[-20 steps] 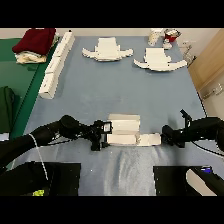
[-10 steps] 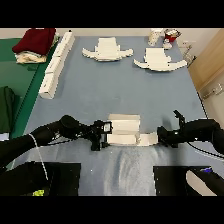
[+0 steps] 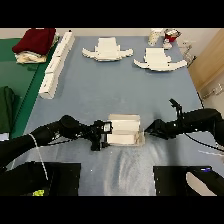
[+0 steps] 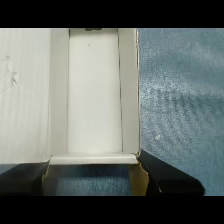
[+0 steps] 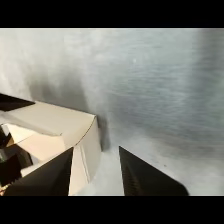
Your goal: Fold the box.
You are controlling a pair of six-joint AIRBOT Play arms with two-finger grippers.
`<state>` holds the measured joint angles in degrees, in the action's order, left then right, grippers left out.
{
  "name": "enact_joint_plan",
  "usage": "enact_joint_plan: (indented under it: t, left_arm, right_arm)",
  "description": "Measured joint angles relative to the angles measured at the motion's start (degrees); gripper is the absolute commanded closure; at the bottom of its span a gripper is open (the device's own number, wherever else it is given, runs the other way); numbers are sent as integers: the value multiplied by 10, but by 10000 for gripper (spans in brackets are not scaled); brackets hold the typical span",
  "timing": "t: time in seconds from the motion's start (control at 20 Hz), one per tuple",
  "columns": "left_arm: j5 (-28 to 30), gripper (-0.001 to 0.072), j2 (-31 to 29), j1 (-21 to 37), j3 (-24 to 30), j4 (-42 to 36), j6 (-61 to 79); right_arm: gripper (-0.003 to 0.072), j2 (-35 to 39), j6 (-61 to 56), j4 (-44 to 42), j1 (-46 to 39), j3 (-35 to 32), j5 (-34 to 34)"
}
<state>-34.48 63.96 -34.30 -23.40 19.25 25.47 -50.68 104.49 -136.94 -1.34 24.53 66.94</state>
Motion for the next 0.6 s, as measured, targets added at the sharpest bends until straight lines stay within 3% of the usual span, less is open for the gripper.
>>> enact_joint_plan:
  t: [0.2, 0.6]
  left_arm:
    - [0, 245, 0, 0, 0, 0, 0]
    - [0, 245, 0, 0, 0, 0, 0]
  right_arm:
    - [235, 0, 0, -3, 49, 11, 0]
    - [239, -15, -25, 30, 164, 35, -65]
